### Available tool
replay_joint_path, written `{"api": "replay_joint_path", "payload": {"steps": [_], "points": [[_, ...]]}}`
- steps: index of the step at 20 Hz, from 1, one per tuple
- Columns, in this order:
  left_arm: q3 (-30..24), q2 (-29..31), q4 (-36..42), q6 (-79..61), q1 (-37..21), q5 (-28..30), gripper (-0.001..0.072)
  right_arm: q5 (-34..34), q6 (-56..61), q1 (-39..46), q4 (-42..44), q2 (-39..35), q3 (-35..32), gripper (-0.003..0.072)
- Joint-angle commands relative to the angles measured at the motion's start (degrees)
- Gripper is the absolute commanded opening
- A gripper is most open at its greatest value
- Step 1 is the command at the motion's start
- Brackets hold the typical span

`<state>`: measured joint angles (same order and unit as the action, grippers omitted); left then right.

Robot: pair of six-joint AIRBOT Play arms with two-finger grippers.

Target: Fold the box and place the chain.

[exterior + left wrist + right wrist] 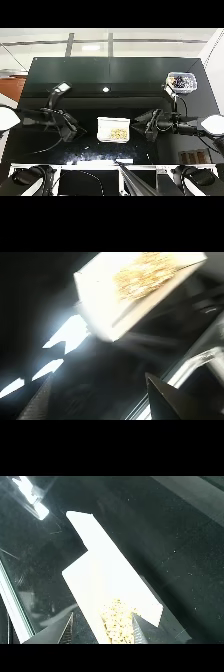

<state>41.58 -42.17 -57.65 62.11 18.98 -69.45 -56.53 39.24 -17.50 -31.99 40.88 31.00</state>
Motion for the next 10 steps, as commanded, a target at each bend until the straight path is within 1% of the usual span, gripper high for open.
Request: {"api": "replay_joint_path", "payload": {"steps": [1, 2, 4, 5, 6, 7, 9, 10], "points": [[-10.7, 1.2, 18.5, -24.6, -16.5, 2.3, 0.0638, 0.2, 0.1, 0.0, 0.0, 0.0, 0.0, 0.0446], [-12.8, 0.7, 18.5, -28.2, -18.6, 3.9, 0.0638, 0.2, 1.1, 0.0, -0.1, 0.0, 0.0, 0.0446], [-16.0, -0.3, 20.2, -31.6, -18.8, 7.5, 0.0644, 0.2, 1.9, 0.0, -0.1, 0.0, 0.0, 0.0447], [-17.5, -1.1, 22.3, -36.2, -17.8, 8.3, 0.0718, 0.2, 2.1, 0.0, -0.3, 0.0, 0.0, 0.0448], [-18.8, -2.2, 23.3, -43.7, -16.3, 8.9, 0.0719, 0.3, 2.6, 0.0, -0.9, 0.0, 0.0, 0.0535], [-19.2, -3.4, 23.1, -50.7, -14.7, 9.6, 0.0719, 1.0, 4.1, 0.0, -1.9, 0.0, 0.0, 0.0705], [-19.4, -5.9, 23.3, -62.7, -11.7, 13.7, 0.0718, 1.8, 5.8, 0.0, -3.6, 0.0, 0.0, 0.0713], [-19.4, -7.2, 23.2, -65.6, -10.6, 15.9, 0.0715, 1.9, 6.3, 0.0, -4.3, 0.0, 0.0, 0.0713]]}}
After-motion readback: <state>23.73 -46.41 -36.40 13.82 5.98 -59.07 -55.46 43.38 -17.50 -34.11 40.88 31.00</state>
